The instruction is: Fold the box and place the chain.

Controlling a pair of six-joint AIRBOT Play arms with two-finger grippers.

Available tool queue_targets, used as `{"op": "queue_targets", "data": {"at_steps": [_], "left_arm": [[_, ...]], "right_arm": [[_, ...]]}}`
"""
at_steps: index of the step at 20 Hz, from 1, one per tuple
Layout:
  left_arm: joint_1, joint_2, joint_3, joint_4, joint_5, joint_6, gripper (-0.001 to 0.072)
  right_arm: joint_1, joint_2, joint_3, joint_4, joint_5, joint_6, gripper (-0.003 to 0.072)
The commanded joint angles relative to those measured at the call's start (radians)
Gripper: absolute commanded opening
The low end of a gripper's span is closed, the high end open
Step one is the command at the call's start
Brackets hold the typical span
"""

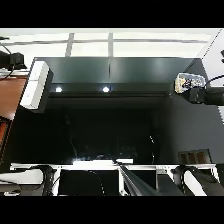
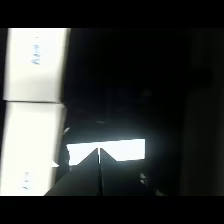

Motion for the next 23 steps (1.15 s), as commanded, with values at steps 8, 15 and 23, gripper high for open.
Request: {"op": "queue_targets", "data": {"at_steps": [8, 15, 23], "left_arm": [[-0.431, 0.824, -1.098, -0.062, 0.763, -0.024, 0.0025], [-0.418, 0.929, -1.245, -0.076, 0.766, -0.024, 0.0027], [-0.417, 0.928, -1.245, -0.077, 0.766, -0.024, 0.0027]], "right_arm": [[0.079, 0.121, -0.342, -0.1, -0.5, -0.157, 0.0012], [0.079, 0.121, -0.342, -0.101, -0.452, -0.157, 0.0012], [0.079, 0.121, -0.342, -0.101, -0.452, -0.157, 0.0012]]}}
